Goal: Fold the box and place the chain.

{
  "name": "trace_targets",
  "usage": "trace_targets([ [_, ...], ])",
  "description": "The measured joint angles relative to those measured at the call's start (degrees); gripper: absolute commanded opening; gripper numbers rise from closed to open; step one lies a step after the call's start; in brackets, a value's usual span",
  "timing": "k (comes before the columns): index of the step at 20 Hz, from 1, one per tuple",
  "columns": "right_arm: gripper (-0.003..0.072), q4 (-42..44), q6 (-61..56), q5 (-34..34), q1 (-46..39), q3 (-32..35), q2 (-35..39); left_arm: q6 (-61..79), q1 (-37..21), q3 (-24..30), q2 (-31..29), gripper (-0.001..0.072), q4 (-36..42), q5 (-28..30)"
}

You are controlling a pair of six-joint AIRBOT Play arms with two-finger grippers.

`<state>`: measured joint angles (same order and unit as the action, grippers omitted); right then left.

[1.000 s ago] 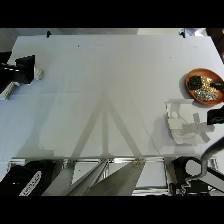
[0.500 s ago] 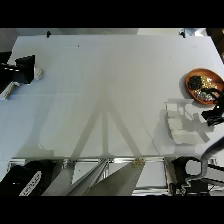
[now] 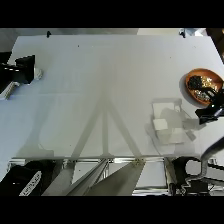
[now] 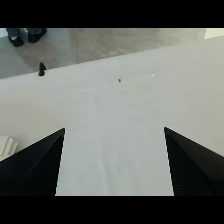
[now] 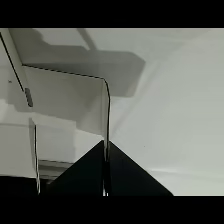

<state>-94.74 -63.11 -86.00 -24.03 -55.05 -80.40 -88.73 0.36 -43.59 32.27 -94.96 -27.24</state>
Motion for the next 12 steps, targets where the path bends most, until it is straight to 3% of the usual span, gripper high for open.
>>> trace_targets([
  [5, 0.0016, 16.2, 4.4, 3.2, 0.0, 0.0, 0.0, 0.0, 0.0, 0.0, 0.0, 0.0696, 0.0, 0.0],
  [12, 0.0016, 33.1, 9.9, 16.7, 7.5, 1.9, -0.2, 0.0, 0.0, 0.0, 0.0, 0.0696, 0.0, 0.0],
])
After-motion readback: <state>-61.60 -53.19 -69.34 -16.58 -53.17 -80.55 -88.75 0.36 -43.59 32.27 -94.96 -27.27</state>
